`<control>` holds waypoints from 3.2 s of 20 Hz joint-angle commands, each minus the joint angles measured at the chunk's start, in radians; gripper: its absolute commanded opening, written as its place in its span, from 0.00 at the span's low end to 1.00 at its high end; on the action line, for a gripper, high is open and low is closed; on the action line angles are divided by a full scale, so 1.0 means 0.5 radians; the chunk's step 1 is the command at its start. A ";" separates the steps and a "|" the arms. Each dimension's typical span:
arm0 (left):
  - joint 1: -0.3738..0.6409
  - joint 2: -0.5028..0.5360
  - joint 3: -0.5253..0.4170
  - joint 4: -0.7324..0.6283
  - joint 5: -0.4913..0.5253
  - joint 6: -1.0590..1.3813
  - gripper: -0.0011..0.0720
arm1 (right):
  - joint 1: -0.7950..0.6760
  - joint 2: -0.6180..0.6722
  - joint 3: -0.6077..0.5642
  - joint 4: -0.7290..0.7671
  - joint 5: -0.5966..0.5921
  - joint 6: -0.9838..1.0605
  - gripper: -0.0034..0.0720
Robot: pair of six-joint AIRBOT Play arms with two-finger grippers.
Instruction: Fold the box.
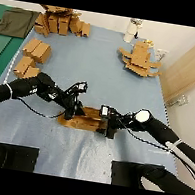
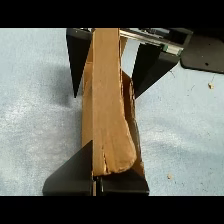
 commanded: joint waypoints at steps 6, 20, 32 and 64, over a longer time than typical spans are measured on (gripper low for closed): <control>-0.002 -0.001 0.000 0.000 0.001 0.001 0.03 | 0.003 -0.024 0.002 0.003 0.034 0.009 0.98; -0.002 -0.001 0.000 0.000 0.002 0.001 0.03 | 0.003 -0.023 0.002 0.014 0.079 0.021 0.98; -0.001 -0.001 0.000 0.000 0.002 0.001 0.03 | 0.003 -0.024 0.002 0.013 0.080 0.020 0.98; -0.002 -0.001 0.000 0.000 0.002 0.001 0.03 | 0.075 -0.114 -0.004 -0.011 -0.037 0.023 0.97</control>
